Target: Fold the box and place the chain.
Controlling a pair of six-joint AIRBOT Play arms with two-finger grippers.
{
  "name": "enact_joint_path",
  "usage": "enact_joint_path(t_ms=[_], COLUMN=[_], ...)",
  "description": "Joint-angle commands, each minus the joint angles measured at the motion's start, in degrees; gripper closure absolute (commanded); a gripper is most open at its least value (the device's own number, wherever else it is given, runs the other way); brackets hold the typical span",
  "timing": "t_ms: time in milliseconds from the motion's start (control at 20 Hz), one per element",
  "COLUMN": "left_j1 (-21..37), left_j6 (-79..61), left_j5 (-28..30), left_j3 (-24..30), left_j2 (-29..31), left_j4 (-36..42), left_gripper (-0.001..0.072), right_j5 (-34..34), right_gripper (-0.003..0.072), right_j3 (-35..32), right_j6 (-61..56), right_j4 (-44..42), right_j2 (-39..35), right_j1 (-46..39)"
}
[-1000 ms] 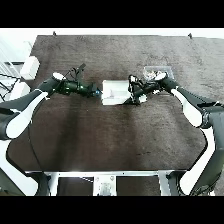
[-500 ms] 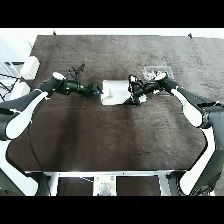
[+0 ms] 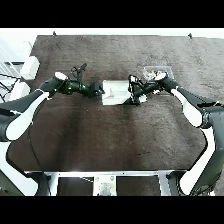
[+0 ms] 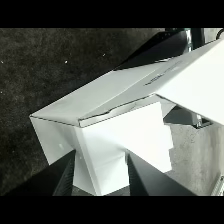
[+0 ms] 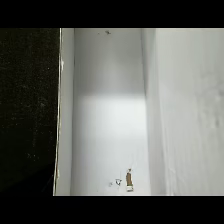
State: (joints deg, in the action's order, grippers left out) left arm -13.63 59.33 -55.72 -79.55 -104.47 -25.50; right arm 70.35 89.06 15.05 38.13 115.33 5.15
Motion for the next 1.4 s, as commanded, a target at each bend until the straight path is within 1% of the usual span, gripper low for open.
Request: enact_joint_path(t_ms=[0,150,200,300,550,650,900,1200,1350], left_j1=[-0.9,-1.9,-1.9,-2.4,-4.8,-5.8,-7.7,-9.9,-11.0], left_j6=[1.0,4.3,5.5,7.0,15.6,18.2,21.8,29.8,34.9], left_j5=[2.0,3.4,3.4,3.4,4.2,4.2,5.8,3.9,3.0], left_j3=[0.0,-0.1,-0.1,-0.2,-4.3,-5.5,-7.0,-9.8,-10.3], left_j2=[0.2,0.8,0.8,0.8,0.8,0.8,0.8,0.7,0.6], left_j4=[-1.6,-5.0,-6.2,-8.0,-19.1,-22.1,-25.6,-35.1,-39.4], left_gripper=[0.0323,0.0322,0.0296,0.0293,0.0293,0.0293,0.0284,0.0284,0.0283], right_j5=[0.0,0.0,0.0,0.0,0.0,0.0,0.0,0.0,0.0], right_gripper=[0.0192,0.0192,0.0192,0.0192,0.0192,0.0192,0.0192,0.0192,0.0192], right_j3=[0.0,0.0,0.0,0.0,0.0,0.0,0.0,0.0,0.0], right_j6=[0.0,0.0,0.0,0.0,0.0,0.0,0.0,0.0,0.0], right_j4=[0.0,0.0,0.0,0.0,0.0,0.0,0.0,0.0,0.0], right_j2=[0.0,0.0,0.0,0.0,0.0,0.0,0.0,0.0,0.0], right_j1=[0.1,0.1,0.1,0.1,0.1,0.1,0.1,0.1,0.1])
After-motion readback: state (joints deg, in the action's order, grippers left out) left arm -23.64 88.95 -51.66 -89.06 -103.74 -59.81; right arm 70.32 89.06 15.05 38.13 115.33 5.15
